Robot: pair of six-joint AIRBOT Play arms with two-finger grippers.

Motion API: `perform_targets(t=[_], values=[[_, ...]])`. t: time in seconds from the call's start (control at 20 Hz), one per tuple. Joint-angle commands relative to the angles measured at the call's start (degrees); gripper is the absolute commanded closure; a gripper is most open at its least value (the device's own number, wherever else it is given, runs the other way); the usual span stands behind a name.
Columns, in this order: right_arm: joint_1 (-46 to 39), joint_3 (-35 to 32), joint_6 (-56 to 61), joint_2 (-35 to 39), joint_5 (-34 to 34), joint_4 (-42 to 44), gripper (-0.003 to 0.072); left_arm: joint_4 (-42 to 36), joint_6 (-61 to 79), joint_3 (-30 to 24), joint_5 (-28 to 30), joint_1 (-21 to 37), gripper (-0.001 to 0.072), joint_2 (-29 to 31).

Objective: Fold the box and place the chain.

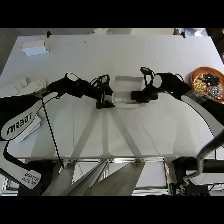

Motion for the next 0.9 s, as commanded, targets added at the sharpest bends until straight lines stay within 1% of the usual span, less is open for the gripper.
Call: perform_targets(t=[0.0,0.05,0.25,0.4,0.55,0.7,0.75,0.85], values=[[0.42,-0.02,0.31,-0.04,-0.96,0.02,0.0415,-0.42,-0.2,0.0,-0.35,0.0,0.0428,-0.02],[0.42,-0.02,0.31,0.28,-0.87,-0.02,0.0388,-0.42,-0.2,0.0,-0.33,0.0,0.0428,-0.02],[0.35,1.57,0.11,4.13,0.48,-4.11,0.0388,-0.44,-0.2,0.0,-0.35,0.02,0.0428,-0.02],[0.35,3.87,0.09,8.57,4.42,-9.94,0.0388,-0.42,-0.22,0.0,-0.35,0.0,0.0428,-0.02],[0.22,4.66,-0.37,13.79,9.4,-18.82,0.0387,-0.42,-0.24,0.0,-0.35,0.02,0.0428,-0.02],[-1.14,4.66,-0.33,18.43,11.52,-33.77,0.0388,-0.44,-0.22,0.0,-0.37,0.02,0.0428,-0.02],[-2.89,4.66,-0.33,19.41,11.69,-36.87,0.0388,-0.39,-0.22,0.0,-0.35,0.0,0.0428,-0.02],[-9.05,4.66,-0.59,20.24,12.04,-39.8,0.0388,-0.42,-0.24,0.0,-0.35,0.02,0.0428,-0.02]])
